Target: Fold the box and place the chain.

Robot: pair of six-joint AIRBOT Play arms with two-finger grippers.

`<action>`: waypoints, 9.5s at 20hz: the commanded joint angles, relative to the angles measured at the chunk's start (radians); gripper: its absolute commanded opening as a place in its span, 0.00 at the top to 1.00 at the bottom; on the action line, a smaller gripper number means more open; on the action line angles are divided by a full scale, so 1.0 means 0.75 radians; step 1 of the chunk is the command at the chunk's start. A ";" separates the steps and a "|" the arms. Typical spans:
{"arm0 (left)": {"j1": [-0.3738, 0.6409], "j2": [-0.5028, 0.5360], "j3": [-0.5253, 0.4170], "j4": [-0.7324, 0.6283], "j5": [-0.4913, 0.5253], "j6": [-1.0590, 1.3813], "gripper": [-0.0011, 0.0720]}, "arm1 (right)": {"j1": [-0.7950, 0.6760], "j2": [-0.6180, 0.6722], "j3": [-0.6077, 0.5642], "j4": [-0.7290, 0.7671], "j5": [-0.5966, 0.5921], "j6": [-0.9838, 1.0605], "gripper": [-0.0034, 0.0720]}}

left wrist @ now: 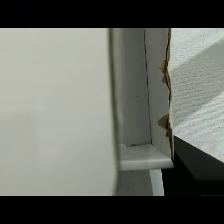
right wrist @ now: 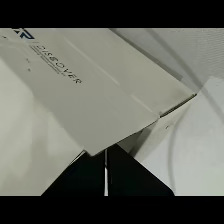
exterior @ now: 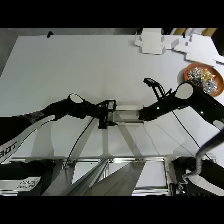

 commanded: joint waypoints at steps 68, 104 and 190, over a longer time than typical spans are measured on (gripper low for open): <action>0.001 0.000 0.001 0.001 -0.009 0.000 0.78 | -1.025 -0.806 0.853 -0.533 -0.245 0.249 0.70; 0.001 0.000 0.001 0.001 -0.010 0.000 0.78 | 0.010 0.678 0.807 -0.189 0.374 0.252 0.94; 0.001 0.000 0.001 0.001 -0.010 0.000 0.78 | -0.357 0.290 0.131 -0.923 -0.046 0.581 0.70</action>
